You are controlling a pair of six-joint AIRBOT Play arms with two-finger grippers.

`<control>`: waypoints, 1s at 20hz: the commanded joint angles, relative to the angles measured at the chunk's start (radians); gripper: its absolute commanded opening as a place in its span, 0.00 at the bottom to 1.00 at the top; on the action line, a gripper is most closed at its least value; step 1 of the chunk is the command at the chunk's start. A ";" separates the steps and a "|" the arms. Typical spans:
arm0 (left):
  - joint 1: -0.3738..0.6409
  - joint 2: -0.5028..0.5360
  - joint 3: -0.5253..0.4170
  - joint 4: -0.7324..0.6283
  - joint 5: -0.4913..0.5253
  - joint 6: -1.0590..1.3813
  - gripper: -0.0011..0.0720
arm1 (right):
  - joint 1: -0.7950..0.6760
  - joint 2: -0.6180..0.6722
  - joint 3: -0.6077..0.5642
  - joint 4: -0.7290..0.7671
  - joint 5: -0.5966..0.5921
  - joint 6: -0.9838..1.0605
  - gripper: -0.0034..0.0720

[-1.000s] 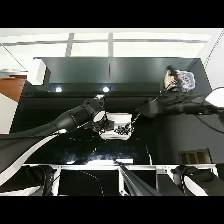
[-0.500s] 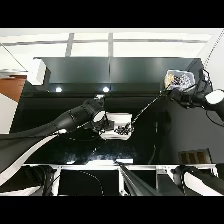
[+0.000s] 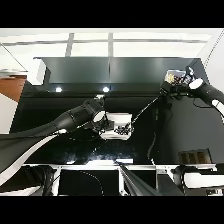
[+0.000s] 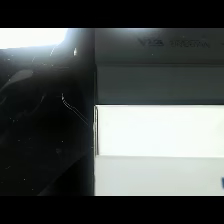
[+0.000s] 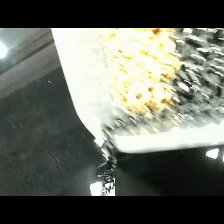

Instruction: Fold the box and place the chain.

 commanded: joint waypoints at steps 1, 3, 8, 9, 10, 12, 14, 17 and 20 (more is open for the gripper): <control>0.000 0.000 0.000 0.000 -0.001 0.000 0.05 | 0.013 -0.030 0.039 0.000 0.027 -0.032 0.09; 0.000 0.000 0.000 0.000 0.000 0.000 0.05 | -0.002 -0.001 0.070 -0.001 0.117 -0.095 0.09; 0.000 0.000 0.000 0.000 -0.003 0.000 0.05 | -0.033 0.352 0.079 0.014 0.276 -0.262 0.09; 0.000 0.000 0.000 0.000 -0.002 0.000 0.05 | -0.032 0.433 0.078 0.033 0.366 -0.303 0.09; 0.000 0.000 0.000 0.000 -0.002 0.000 0.05 | -0.025 0.515 0.078 0.039 0.436 -0.319 0.09; 0.000 0.000 0.000 0.001 -0.003 0.000 0.05 | -0.016 0.652 0.078 0.045 0.484 -0.319 0.09; 0.000 0.000 0.000 0.001 -0.003 0.000 0.05 | -0.016 0.758 0.078 0.076 0.534 -0.318 0.09; 0.000 0.000 0.000 0.001 -0.003 0.000 0.05 | -0.014 0.838 0.078 0.155 0.676 -0.318 0.09; 0.000 0.000 0.000 0.000 -0.003 0.000 0.05 | 0.048 0.845 0.076 0.221 0.823 -0.319 0.09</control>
